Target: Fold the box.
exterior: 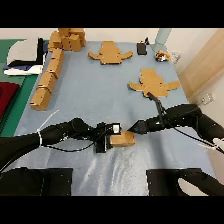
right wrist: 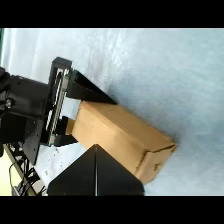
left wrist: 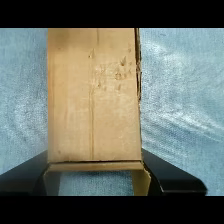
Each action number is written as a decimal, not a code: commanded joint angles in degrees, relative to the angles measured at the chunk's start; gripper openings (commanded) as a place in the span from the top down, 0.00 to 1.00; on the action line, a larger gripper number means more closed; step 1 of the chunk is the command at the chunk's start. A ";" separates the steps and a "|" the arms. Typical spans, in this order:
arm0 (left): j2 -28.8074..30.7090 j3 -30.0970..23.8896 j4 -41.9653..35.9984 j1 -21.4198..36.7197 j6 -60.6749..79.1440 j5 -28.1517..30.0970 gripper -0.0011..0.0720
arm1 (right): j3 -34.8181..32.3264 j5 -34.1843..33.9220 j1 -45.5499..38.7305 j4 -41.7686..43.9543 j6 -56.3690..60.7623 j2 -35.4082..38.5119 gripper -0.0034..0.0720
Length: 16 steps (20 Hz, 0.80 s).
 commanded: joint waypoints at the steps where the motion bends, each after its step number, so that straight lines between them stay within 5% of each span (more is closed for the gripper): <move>1: 0.02 0.07 0.02 -0.02 0.02 0.02 0.45 | -1.57 5.44 9.84 2.10 6.67 0.39 0.95; 6: 0.02 0.07 0.02 -0.02 0.02 0.02 0.45 | -2.05 19.37 22.82 2.03 15.19 0.46 0.95; 16: 0.02 0.07 0.02 -0.02 0.02 0.02 0.45 | -2.05 19.26 22.75 -8.46 20.13 0.48 0.95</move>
